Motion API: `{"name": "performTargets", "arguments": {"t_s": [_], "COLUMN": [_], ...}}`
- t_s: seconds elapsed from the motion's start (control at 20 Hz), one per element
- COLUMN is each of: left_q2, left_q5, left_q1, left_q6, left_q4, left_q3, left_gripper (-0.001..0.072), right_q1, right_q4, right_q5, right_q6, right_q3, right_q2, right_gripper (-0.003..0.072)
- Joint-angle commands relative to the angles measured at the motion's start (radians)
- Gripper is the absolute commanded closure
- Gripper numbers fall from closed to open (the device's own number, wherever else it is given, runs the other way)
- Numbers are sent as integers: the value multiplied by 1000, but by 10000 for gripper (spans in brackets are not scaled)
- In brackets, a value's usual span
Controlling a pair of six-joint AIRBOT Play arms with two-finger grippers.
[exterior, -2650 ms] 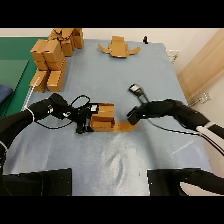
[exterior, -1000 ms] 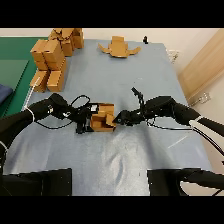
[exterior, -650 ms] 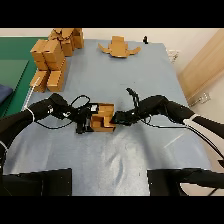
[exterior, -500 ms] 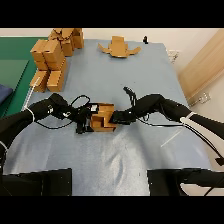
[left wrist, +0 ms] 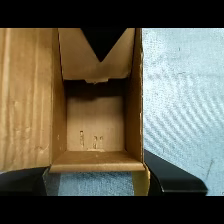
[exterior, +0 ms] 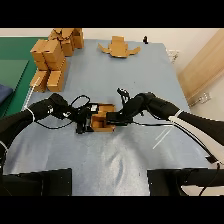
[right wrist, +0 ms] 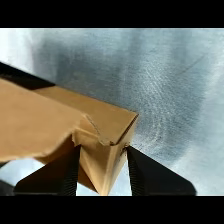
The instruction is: Fold the box.
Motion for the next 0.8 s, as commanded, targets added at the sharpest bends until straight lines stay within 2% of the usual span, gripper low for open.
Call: {"name": "performTargets", "arguments": {"t_s": [0.0, 0.2, 0.3, 0.35, 0.4, 0.45, 0.5, 0.7, 0.75], "left_q2": [0, 0, 0, 0, 0, 0, 0, 0, 0], "left_q5": [0, 0, 0, 0, 0, 1, 1, 0, 0], "left_q1": [0, 0, 0, 0, 0, 0, 0, 0, 0], "left_q6": [0, 0, 0, 0, 0, 0, 0, 0, 0], "left_q4": [0, -1, -1, -3, -5, -8, -11, -23, -23], "left_q3": [1, 1, 1, 1, 1, 1, 1, 1, 1], "left_gripper": [566, 567, 566, 566, 566, 566, 566, 566, 566], "right_q1": [45, 77, 87, 92, 97, 101, 106, 122, 124], "right_q4": [-126, -280, -289, -296, -296, -291, -284, -282, -277], "right_q5": [-8, -161, -187, -187, -185, -185, -177, -183, -189], "right_q6": [184, 373, 411, 434, 442, 440, 429, 423, 425], "right_q3": [43, 109, 138, 151, 165, 183, 201, 271, 282], "right_q2": [-27, -62, -82, -91, -101, -115, -127, -163, -165], "right_gripper": [241, 243, 244, 283, 367, 633, 679, 678, 528]}}
